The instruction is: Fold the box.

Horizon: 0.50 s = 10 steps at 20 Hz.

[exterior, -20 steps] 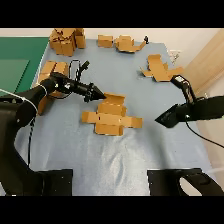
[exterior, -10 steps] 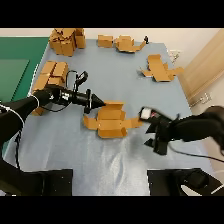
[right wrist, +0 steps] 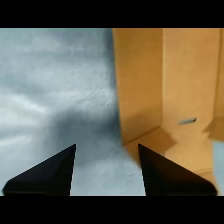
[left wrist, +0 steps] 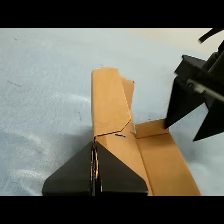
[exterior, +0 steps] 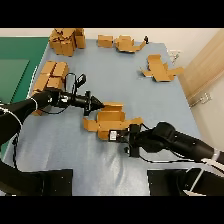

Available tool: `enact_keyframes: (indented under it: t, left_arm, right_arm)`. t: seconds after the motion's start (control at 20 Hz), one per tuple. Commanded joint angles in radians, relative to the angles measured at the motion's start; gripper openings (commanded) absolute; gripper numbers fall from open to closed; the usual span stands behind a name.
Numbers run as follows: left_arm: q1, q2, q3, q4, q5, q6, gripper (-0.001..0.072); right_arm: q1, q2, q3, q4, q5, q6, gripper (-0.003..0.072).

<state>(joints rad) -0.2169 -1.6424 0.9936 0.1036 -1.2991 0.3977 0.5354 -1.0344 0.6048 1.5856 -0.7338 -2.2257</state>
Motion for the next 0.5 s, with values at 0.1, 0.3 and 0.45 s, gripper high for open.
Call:
enact_keyframes:
  t: [0.1, 0.3, 0.45]
  left_arm:
    - [0.000, 0.001, -0.001, 0.047, -0.034, -0.008, 0.0018]
    - [0.000, 0.001, -0.001, 0.080, -0.054, -0.024, 0.0018]
    - [0.000, 0.001, -0.001, 0.083, -0.067, -0.024, 0.0018]
  right_arm:
    - [0.012, -0.095, -0.005, -0.315, 0.227, 0.167, 0.0607]
    - [0.012, -0.083, -0.006, -0.425, 0.235, 0.220, 0.0607]
    - [-0.015, -0.083, -0.006, -0.442, 0.296, 0.221, 0.0607]
